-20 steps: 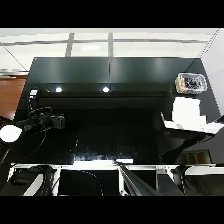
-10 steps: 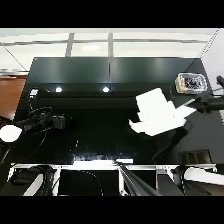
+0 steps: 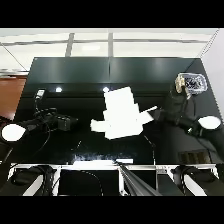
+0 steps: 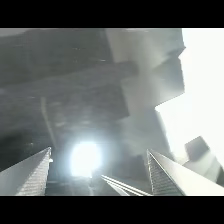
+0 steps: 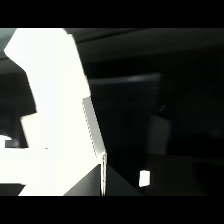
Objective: Fold the box and place the chain.
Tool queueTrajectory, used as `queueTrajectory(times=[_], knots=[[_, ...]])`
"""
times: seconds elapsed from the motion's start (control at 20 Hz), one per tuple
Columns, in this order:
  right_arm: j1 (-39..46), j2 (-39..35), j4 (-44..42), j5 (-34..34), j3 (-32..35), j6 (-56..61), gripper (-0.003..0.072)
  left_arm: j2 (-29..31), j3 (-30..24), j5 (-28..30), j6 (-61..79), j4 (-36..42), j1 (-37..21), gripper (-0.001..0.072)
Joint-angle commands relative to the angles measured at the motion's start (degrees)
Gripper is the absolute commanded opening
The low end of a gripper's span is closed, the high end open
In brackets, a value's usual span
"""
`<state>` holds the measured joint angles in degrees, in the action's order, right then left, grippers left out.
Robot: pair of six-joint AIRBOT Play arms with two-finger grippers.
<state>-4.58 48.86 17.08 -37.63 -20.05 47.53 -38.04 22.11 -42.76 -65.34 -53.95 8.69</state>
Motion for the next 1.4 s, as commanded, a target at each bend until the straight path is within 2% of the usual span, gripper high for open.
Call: queueTrajectory(times=[0.0,0.2,0.5,0.7,0.85,1.0,1.2,1.3,1.35], knots=[[-13.75,-4.0,-3.96,14.25,6.29,-0.07,0.0009,-4.52,0.63,-1.09,-1.11,7.93,2.78,0.0708],[-19.8,-4.0,-4.02,16.24,6.27,0.9,0.0009,-17.77,7.08,-10.32,5.73,18.01,1.79,0.0708],[-20.31,-4.02,-3.98,15.96,6.27,0.87,0.001,-39.82,17.9,-21.97,13.88,28.37,1.46,0.0708],[-20.31,-4.02,-3.98,15.74,6.27,0.87,0.0012,-49.03,23.74,-27.78,16.11,27.89,1.68,0.0707],[-20.31,-4.02,-3.98,14.93,6.27,0.87,0.0012,-54.27,27.54,-31.54,16.68,26.49,1.7,0.0707],[-20.31,-4.02,-3.98,14.69,6.27,0.87,0.0012,-58.07,29.55,-39.26,24.35,29.77,1.73,0.0699],[-20.31,-4.02,-3.98,14.67,6.27,0.87,0.0012,-59.21,32.09,-38.8,28.72,25.83,4.0,0.0667],[-20.31,-4.02,-3.96,14.67,6.27,0.87,0.0012,-59.21,33.44,-39.43,31.71,24.87,5.53,0.0551],[-20.31,-4.02,-3.96,14.67,6.27,0.87,0.0012,-59.21,34.18,-39.41,32.2,22.73,6.38,0.0527]])
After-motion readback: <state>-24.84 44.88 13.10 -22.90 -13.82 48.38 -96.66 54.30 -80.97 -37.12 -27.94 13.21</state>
